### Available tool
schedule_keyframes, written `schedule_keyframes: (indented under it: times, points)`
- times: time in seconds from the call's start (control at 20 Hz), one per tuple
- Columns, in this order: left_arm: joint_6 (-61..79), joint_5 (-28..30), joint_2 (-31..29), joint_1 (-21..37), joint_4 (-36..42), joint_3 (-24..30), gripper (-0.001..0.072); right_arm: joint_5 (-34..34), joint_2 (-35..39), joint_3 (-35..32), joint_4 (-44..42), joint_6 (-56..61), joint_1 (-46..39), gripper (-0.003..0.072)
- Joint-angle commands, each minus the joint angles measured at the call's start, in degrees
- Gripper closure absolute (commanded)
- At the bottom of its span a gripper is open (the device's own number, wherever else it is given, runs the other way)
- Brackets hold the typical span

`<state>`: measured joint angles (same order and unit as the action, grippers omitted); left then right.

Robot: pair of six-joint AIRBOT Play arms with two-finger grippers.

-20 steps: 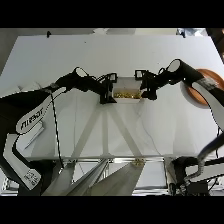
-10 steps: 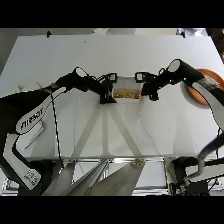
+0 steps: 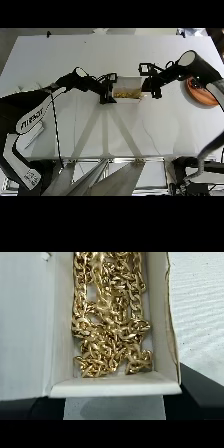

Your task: Fold the box and place the chain.

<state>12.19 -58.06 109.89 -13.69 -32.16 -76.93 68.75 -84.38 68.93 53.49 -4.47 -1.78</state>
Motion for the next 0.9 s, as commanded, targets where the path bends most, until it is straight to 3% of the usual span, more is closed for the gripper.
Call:
schedule_keyframes:
  times: [0.0, 0.25, 0.5, 0.55, 0.65, 0.85]
  points:
    - [0.0, 0.0, 0.0, 0.0, 0.0, 0.0, 0.0272, 0.5, 2.0, 0.0, -14.0, -0.1, 0.0, 0.0673]
    - [0.0, 0.0, 0.0, 0.0, 0.0, 0.0, 0.0272, -1.9, 2.0, 0.0, -21.5, -0.1, 0.0, 0.0673]
    - [0.0, 0.0, 0.0, 0.0, 0.0, 0.0, 0.0272, -5.8, 2.0, 0.0, -19.4, -0.1, 2.7, 0.0668]
    - [0.0, 0.0, 0.0, 0.0, 0.0, 0.0, 0.0272, -6.5, 2.0, 0.0, -18.7, -0.1, 3.2, 0.0618]
    - [0.0, 0.0, 0.0, 0.0, 0.0, 0.0, 0.0272, -6.9, 2.0, 0.0, -18.4, -0.1, 3.3, 0.0296]
    - [0.0, 0.0, 0.0, 0.0, 0.0, 0.0, 0.0272, -5.7, 2.7, 0.0, -12.5, 0.4, 1.1, 0.0289]
